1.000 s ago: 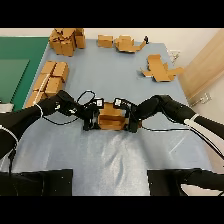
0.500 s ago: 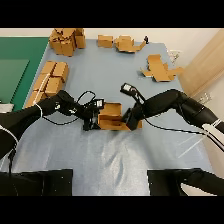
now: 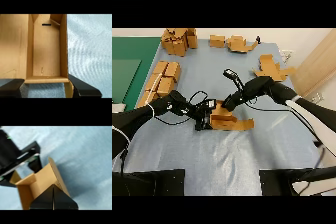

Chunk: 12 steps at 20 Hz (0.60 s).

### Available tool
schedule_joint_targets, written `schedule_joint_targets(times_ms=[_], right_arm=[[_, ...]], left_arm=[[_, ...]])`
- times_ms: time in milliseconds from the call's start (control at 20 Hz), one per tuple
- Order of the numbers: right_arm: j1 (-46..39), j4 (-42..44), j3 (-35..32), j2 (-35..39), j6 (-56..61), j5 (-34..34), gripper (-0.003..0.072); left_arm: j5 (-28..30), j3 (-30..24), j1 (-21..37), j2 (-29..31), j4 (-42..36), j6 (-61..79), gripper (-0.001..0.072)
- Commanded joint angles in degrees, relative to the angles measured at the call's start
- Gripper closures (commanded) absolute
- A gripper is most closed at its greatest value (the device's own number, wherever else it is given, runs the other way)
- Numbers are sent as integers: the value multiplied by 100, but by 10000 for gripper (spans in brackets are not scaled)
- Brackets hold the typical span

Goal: Fold the box.

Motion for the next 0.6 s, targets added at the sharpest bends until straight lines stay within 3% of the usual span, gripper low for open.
schedule_joint_targets(times_ms=[0, 200, 550], right_arm=[[-328, -127, 518, -809, 334, -505, 683], [-455, -109, 538, -1222, 356, -1497, 683], [-463, 70, 555, -1335, 140, -1934, 683]], left_arm=[[0, -2, 7, -4, 4, 2, 362], [2, -2, 7, -4, 4, 2, 362], [2, -2, 7, -4, 2, 0, 362]])
